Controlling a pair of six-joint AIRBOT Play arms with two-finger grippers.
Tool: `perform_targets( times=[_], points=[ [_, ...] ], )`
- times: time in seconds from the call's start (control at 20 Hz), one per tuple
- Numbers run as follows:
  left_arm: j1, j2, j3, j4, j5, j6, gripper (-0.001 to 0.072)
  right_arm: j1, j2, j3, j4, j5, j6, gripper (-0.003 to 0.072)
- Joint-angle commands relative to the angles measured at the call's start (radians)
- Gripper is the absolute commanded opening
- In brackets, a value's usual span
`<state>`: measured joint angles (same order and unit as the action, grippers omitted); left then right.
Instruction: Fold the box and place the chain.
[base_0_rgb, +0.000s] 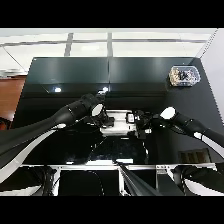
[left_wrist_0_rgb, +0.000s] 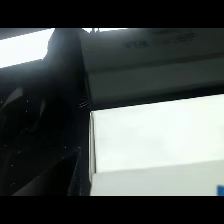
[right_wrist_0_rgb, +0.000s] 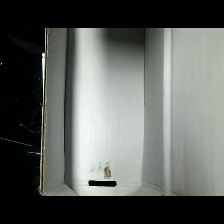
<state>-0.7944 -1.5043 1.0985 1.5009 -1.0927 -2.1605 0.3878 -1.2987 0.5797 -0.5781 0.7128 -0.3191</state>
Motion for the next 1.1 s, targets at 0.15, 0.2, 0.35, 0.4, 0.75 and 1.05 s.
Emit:
perform_targets(
  times=[0.15, 0.2, 0.35, 0.4, 0.75, 1.05],
  points=[
    [-0.010, -0.012, 0.014, 0.005, -0.014, -0.048, 0.0220, 0.000, 0.000, 0.000, 0.000, 0.000, 0.000, 0.0300],
    [-0.014, -0.012, 0.014, 0.006, -0.013, -0.058, 0.0215, 0.000, 0.000, 0.000, 0.000, 0.000, 0.000, 0.0299],
    [-0.016, -0.013, 0.014, 0.006, -0.012, -0.073, 0.0027, 0.000, 0.000, 0.000, 0.000, 0.000, 0.000, 0.0300],
    [-0.016, -0.013, 0.014, 0.007, -0.012, -0.073, 0.0028, 0.000, 0.000, 0.000, 0.000, 0.000, 0.000, 0.0300],
    [-0.015, -0.013, 0.014, 0.008, -0.014, -0.072, 0.0447, 0.000, 0.000, 0.000, 0.000, 0.000, 0.000, 0.0300],
    [-0.018, -0.013, 0.014, 0.007, -0.011, -0.068, 0.0028, 0.000, 0.000, 0.000, 0.000, 0.000, 0.000, 0.0299]
  ],
)
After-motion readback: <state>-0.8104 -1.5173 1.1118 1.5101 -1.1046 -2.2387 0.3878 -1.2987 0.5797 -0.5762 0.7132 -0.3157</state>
